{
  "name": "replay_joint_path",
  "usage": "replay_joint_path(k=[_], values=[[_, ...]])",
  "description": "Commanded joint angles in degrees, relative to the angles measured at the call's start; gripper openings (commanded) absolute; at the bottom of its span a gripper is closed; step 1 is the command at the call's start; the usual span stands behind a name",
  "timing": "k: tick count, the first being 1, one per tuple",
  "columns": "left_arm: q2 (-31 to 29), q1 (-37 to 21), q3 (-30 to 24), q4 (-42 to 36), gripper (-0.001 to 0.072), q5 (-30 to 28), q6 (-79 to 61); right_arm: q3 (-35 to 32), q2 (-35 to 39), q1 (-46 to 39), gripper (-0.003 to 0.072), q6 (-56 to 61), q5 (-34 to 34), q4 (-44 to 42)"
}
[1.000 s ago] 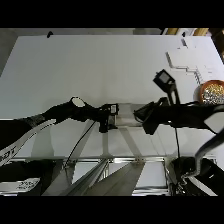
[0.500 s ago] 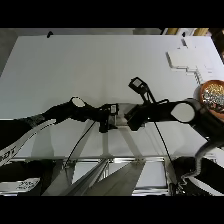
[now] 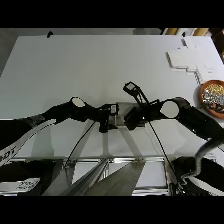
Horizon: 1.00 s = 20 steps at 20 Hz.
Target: Fold the box and place the chain.
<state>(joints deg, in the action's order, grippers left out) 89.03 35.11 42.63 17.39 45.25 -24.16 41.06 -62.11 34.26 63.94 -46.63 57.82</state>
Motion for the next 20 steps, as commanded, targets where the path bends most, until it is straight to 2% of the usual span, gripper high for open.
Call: replay_joint_path(k=[1,3,7,9,13,15,17,20], values=[[0.00,0.00,0.00,0.00,0.0082,-0.02,-0.02,0.02,0.92,0.02,0.0092,0.07,-1.42,1.46],[0.00,0.00,0.00,0.00,0.0082,0.00,-0.02,0.04,2.60,0.02,0.0248,0.07,-2.89,3.72],[0.00,0.00,0.00,0.00,0.0082,-0.02,-0.02,0.04,7.28,0.00,0.0244,0.04,-6.86,9.55],[0.00,0.00,0.00,0.02,0.0082,0.00,-0.02,0.02,10.29,-2.71,0.0240,-1.36,-10.43,10.80],[0.00,0.00,0.00,0.02,0.0082,-0.02,-0.02,-0.13,12.57,-17.57,0.0176,-24.02,-16.90,5.66],[0.00,-0.02,0.00,0.00,0.0082,-0.02,-0.02,-1.60,12.57,-23.23,0.0177,-33.16,-16.13,4.39],[0.00,-0.02,0.00,0.00,0.0082,-0.02,-0.02,-5.42,12.57,-26.05,0.0180,-46.36,-14.60,4.96],[0.00,0.00,0.00,0.02,0.0082,-0.02,-0.02,-12.11,12.55,-25.81,0.0179,-62.38,-11.72,4.66]])
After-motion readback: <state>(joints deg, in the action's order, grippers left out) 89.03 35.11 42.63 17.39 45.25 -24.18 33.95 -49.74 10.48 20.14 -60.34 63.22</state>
